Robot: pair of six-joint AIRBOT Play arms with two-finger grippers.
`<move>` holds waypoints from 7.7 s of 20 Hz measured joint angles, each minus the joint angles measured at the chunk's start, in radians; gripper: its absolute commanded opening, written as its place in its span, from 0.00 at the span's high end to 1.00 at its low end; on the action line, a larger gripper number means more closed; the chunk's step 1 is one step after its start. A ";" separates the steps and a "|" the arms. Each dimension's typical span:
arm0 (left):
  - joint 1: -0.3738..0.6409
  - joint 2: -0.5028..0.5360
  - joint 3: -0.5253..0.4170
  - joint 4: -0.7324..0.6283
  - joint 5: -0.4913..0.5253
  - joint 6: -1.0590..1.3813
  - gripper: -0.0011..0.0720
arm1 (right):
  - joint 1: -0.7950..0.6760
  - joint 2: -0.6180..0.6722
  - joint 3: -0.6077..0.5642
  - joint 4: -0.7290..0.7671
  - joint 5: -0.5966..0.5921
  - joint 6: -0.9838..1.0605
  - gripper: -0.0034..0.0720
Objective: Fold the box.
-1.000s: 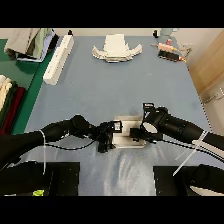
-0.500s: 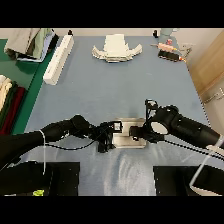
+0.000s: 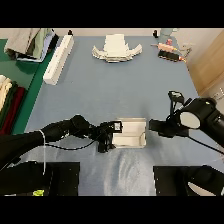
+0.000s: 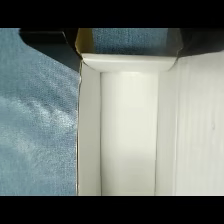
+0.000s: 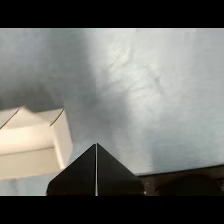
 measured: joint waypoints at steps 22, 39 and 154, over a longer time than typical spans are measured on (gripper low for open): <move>0.000 0.000 0.000 0.000 0.000 0.000 0.32 | -0.482 -0.579 0.101 1.038 0.181 -1.333 0.95; 0.000 0.000 0.000 0.000 0.000 0.000 0.32 | 0.009 -0.119 -0.132 0.665 -0.430 -1.493 0.95; 0.000 0.000 0.000 0.002 0.000 0.002 0.32 | 0.432 0.080 -0.560 0.531 -1.266 -1.143 0.95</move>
